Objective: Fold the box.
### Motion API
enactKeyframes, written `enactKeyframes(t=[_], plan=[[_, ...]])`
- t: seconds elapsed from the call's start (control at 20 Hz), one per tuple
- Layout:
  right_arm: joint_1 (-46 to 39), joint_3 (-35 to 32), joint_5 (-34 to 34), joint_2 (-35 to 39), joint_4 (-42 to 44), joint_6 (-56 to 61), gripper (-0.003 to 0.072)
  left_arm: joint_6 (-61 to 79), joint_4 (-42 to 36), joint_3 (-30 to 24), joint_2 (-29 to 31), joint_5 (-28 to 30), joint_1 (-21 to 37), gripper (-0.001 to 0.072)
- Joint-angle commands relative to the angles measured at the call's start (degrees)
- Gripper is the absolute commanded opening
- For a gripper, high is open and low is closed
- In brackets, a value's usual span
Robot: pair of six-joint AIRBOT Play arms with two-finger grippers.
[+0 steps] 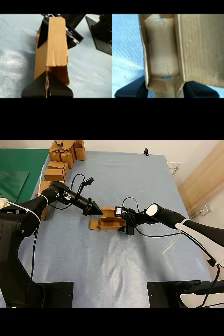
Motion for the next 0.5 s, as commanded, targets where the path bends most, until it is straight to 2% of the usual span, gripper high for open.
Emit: enactKeyframes(t=[0.0, 0.15, 0.2, 0.25, 0.4, 0.45], plan=[[0.07, -0.02, -0.07, -0.04, -0.11, -0.31, 0.0454, -0.24, -0.04, 0.04, -0.04, 0.11, 0.04, 0.0015], [0.04, -0.02, -0.09, -0.04, -0.11, -0.31, 0.0454, -0.46, 0.02, 0.04, 0.02, 0.0, 0.31, 0.002], [0.0, -0.02, -0.11, -0.04, -0.09, -0.31, 0.0454, -0.98, 0.04, 0.09, 0.26, 0.2, 0.81, 0.0207], [-0.02, -0.02, -0.09, -0.04, -0.09, -0.26, 0.0454, -2.67, 0.46, 0.28, 0.55, 0.57, 1.57, 0.0251], [-0.09, -0.02, -0.13, -0.04, -0.02, -0.26, 0.0454, -5.6, 5.11, 0.76, 3.32, 0.42, 5.25, 0.0248], [-0.11, -0.02, -0.2, -0.07, -0.02, -0.26, 0.0454, -6.8, 7.39, 0.76, 4.9, -0.24, 6.49, 0.012]])
